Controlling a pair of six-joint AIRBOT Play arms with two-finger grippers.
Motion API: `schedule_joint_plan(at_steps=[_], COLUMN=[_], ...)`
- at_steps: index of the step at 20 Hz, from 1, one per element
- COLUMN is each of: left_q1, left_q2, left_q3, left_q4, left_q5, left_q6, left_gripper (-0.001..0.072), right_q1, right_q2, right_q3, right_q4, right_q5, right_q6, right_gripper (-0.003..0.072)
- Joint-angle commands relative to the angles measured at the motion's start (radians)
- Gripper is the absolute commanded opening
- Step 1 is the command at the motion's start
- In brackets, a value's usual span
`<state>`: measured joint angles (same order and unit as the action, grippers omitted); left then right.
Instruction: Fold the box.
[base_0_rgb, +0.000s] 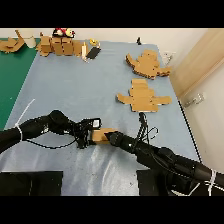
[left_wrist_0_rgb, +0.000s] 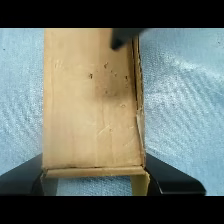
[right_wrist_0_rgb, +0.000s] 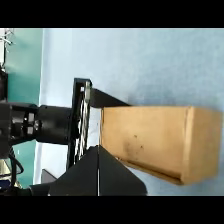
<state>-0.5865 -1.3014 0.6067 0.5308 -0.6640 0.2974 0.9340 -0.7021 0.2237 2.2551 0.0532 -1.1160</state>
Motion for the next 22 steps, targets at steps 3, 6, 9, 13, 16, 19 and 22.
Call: schedule_joint_plan(at_steps=[3,6,9,13,16,19,22], left_q1=[0.0,0.0,0.0,0.0,0.0,0.0,0.0], left_q2=[0.0,0.0,0.0,0.0,0.0,0.0,0.004], left_q3=[0.001,0.001,0.001,0.001,0.001,0.001,0.001], left_q4=[0.0,0.0,0.0,0.0,-0.011,-0.011,-0.006], left_q5=[0.0,0.0,0.0,0.0,-0.001,-0.002,0.0], left_q6=[0.0,0.0,0.0,0.0,0.0,-0.002,-0.037], left_gripper=[0.0529,0.0529,0.0529,0.0529,0.0529,0.0529,0.0529], right_q1=[-0.185,-0.303,-0.42,-0.511,-0.508,-0.508,-0.508], right_q2=[0.022,0.022,0.008,-0.069,-0.116,-0.132,-0.133], right_q3=[0.051,0.138,0.252,0.353,0.351,0.352,0.351], right_q4=[-0.159,-0.305,-0.465,-0.567,-0.568,-0.562,-0.533], right_q5=[-0.223,-0.396,-0.662,-1.073,-1.095,-1.027,-0.971], right_q6=[-0.003,0.002,0.094,0.137,0.137,0.137,0.14], right_gripper=[0.0001,0.0001,0.0001,0.0002,0.0002,0.0002,0.0002])
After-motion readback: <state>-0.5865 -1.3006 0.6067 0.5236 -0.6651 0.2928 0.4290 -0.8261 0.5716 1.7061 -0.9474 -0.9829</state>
